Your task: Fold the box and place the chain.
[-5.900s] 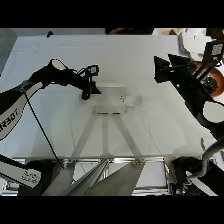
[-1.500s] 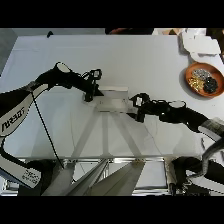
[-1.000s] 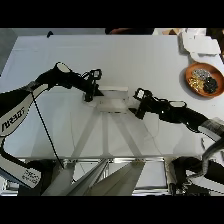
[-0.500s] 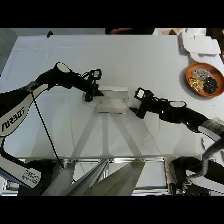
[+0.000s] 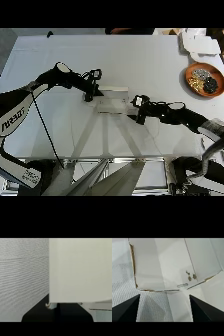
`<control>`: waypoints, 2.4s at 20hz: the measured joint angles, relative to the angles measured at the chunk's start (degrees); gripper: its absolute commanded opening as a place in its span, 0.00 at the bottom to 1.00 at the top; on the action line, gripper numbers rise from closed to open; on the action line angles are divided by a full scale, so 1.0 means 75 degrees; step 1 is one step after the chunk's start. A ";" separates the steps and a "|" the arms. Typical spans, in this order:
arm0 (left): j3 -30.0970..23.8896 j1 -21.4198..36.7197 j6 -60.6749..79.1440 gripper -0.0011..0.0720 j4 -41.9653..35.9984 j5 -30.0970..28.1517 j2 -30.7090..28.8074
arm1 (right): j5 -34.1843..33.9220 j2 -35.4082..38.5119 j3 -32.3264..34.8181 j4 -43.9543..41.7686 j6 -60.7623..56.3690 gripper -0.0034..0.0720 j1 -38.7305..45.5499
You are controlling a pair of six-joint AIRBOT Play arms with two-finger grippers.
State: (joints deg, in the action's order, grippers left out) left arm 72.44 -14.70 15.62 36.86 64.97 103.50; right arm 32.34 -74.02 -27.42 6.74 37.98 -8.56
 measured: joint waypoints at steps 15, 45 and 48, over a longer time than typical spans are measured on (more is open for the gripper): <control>0.0000 0.0000 0.0000 0.03 0.0000 0.0000 0.0000 | -0.0245 -0.0038 0.0006 -0.1131 0.0175 0.96 0.0000; 0.0000 -0.0003 -0.0003 0.03 -0.0003 -0.0003 0.0000 | -0.0055 -0.0676 -0.0819 -0.0729 -0.0548 0.96 0.0093; 0.0000 0.0000 -0.0006 0.03 -0.0006 -0.0006 0.0000 | 0.0044 -0.0708 -0.0898 -0.0551 -0.0606 0.96 0.0169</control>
State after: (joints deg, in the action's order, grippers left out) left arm 72.44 -14.70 15.57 36.82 64.93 103.50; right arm 32.67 -79.33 -34.15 2.61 33.43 -7.29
